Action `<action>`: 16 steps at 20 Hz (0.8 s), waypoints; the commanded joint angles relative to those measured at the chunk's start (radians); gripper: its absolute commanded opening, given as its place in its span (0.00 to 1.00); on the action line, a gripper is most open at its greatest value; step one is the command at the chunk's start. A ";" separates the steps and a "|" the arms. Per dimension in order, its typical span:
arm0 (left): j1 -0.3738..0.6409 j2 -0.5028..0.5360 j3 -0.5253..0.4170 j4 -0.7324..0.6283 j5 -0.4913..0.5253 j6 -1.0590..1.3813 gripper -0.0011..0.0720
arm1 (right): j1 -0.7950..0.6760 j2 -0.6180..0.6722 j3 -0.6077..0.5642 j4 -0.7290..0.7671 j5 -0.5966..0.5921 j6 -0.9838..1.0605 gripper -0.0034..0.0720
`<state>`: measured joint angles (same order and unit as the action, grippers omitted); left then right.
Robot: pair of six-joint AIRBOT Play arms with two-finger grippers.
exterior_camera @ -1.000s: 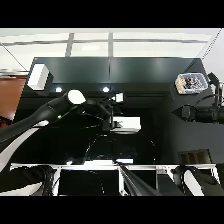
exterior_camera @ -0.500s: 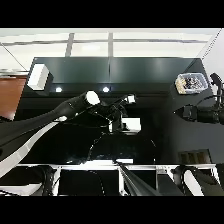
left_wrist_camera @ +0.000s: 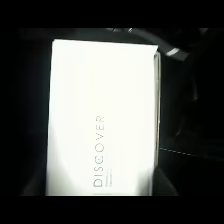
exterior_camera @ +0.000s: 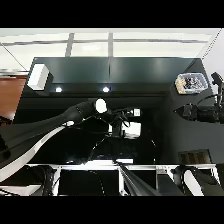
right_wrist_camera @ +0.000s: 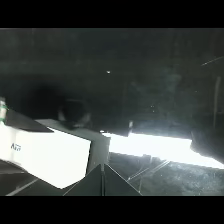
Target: Fold the box and place the chain.
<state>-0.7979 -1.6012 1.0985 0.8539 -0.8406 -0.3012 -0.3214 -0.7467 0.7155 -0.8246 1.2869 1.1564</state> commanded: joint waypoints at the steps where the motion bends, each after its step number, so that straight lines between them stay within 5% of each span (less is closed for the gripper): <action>1: -0.043 0.006 0.003 0.192 0.045 -0.188 0.47 | -0.001 0.000 -0.001 0.000 -0.011 0.000 0.06; 4: 0.006 0.087 -0.003 0.386 -0.081 -0.485 0.47 | -0.001 0.000 -0.001 0.000 -0.011 0.000 0.06; 7: 0.180 0.196 -0.059 0.477 -0.222 -0.658 0.47 | -0.001 0.000 -0.001 0.000 -0.010 0.000 0.06; 12: 0.706 0.383 -0.209 0.605 -0.317 -0.863 0.47 | -0.001 0.000 -0.017 0.000 -0.013 -0.001 0.06; 16: 1.132 0.393 -0.206 0.626 -0.229 -1.015 0.47 | 0.000 0.000 -0.042 0.000 -0.034 -0.001 0.06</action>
